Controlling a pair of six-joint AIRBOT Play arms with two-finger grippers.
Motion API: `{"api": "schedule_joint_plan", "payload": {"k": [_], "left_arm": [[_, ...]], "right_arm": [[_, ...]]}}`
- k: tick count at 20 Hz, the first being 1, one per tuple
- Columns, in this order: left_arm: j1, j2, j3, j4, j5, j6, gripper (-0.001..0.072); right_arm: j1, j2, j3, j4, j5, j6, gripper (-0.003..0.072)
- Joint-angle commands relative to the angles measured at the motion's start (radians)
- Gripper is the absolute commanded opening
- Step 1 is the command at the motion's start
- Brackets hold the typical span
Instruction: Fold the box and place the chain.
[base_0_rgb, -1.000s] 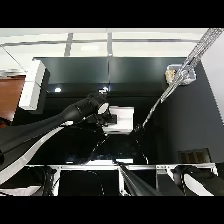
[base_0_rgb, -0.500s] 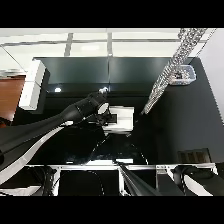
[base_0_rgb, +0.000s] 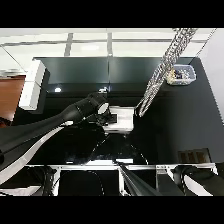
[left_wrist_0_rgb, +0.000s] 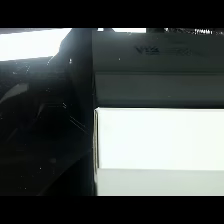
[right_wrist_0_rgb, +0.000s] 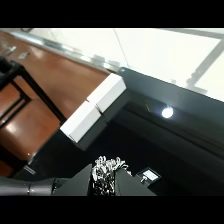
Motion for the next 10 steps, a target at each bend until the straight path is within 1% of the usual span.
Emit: {"api": "schedule_joint_plan", "payload": {"k": [1,5,10], "left_arm": [[0.0,0.0,0.0,0.0,0.002,0.001,0.0027],[0.0,0.0,0.0,0.0,0.002,0.001,0.0027],[0.0,0.0,0.0,0.0,0.002,0.001,0.0027]], "right_arm": [[0.001,0.0,0.0,0.04,-0.008,-0.005,0.0011],[0.002,0.0,0.0,0.134,-0.029,-0.009,0.0011],[0.009,-0.011,0.0,0.146,-0.065,-0.008,0.0012]]}}
